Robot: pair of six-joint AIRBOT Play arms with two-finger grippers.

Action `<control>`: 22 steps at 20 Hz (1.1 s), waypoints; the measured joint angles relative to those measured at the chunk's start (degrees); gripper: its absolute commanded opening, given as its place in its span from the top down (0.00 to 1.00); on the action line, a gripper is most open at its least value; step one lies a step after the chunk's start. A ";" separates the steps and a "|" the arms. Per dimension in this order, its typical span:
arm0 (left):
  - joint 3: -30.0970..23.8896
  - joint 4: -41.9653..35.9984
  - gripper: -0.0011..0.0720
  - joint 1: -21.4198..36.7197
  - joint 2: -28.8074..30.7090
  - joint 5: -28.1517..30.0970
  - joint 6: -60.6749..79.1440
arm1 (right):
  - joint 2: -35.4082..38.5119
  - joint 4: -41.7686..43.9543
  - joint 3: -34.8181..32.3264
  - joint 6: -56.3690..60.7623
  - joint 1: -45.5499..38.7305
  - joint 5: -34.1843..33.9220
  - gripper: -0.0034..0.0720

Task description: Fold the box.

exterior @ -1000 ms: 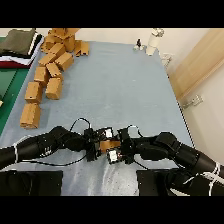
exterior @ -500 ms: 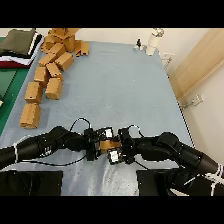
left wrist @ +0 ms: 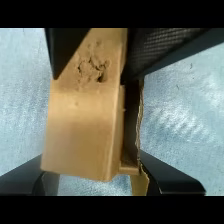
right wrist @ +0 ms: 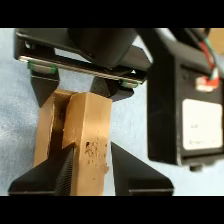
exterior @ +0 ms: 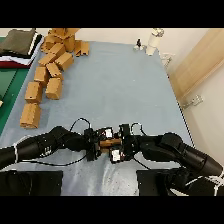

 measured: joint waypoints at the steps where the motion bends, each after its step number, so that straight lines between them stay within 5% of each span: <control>1: 0.00 -0.02 0.35 -0.02 0.00 0.00 0.00 | 0.17 -0.04 0.00 0.02 0.07 0.13 0.51; 13: 0.00 0.02 0.34 0.00 0.00 0.00 0.04 | -2.73 -0.07 0.00 0.61 2.08 -0.59 0.51; 22: 0.00 -0.02 0.35 -0.02 0.00 -0.07 0.04 | 1.77 -2.51 0.00 9.14 2.99 -3.37 0.51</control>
